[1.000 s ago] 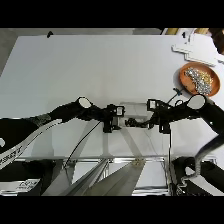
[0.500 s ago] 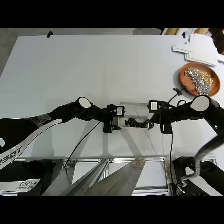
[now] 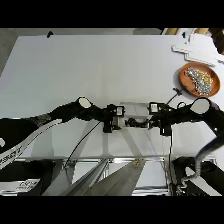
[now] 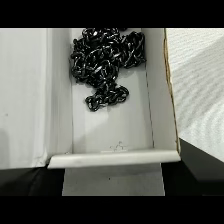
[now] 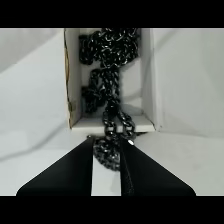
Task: Fold the box and place the chain.
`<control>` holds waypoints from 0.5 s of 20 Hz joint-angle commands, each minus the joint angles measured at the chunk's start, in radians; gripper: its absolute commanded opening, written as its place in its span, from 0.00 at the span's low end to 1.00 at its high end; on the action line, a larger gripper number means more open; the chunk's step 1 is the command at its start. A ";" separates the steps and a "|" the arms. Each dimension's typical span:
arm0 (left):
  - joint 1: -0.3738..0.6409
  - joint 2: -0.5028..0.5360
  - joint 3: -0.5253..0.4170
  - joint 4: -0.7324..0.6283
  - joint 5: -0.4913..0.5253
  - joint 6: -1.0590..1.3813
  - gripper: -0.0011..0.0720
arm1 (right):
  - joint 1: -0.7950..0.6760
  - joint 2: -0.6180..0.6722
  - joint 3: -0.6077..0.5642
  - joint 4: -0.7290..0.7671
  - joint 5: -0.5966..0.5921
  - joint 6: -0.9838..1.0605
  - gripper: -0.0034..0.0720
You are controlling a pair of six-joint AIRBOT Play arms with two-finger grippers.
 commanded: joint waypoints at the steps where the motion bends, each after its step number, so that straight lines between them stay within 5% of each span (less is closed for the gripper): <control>1: 0.000 0.000 0.000 0.000 0.000 0.000 0.36 | 0.000 -0.005 -0.039 0.032 -0.049 -0.013 0.22; 3: 0.000 0.000 0.000 0.000 0.000 0.000 0.36 | 0.000 -0.006 -0.041 0.031 -0.054 -0.012 0.08; 10: 0.000 0.000 0.000 0.000 0.000 0.000 0.36 | 0.000 0.028 -0.040 -0.149 -0.064 0.137 0.07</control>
